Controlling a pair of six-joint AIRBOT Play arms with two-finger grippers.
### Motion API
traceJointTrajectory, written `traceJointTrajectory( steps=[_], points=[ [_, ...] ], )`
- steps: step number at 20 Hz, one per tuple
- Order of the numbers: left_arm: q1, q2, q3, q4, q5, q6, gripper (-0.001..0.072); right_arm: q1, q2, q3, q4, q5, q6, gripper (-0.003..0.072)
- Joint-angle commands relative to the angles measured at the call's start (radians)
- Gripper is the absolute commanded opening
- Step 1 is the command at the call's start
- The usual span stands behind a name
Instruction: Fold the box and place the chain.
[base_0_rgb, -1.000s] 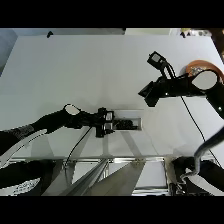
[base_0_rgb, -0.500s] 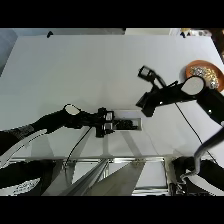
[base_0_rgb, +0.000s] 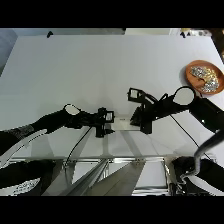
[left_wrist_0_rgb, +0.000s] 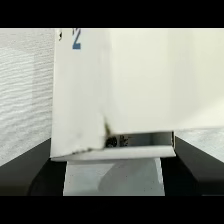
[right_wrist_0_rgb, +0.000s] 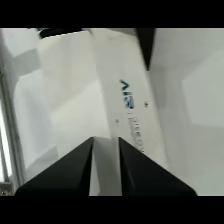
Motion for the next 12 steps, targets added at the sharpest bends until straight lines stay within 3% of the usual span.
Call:
traceJointTrajectory(
  steps=[1, 12],
  points=[
    [0.000, 0.001, 0.000, 0.000, 0.000, 0.000, 0.0211, 0.032, 0.003, -0.011, -0.004, 0.016, -0.045, 0.0210],
    [0.000, 0.001, 0.000, 0.000, 0.000, 0.000, 0.0211, 0.105, 0.003, -0.011, -0.071, 0.010, -0.068, 0.0241]
  ],
)
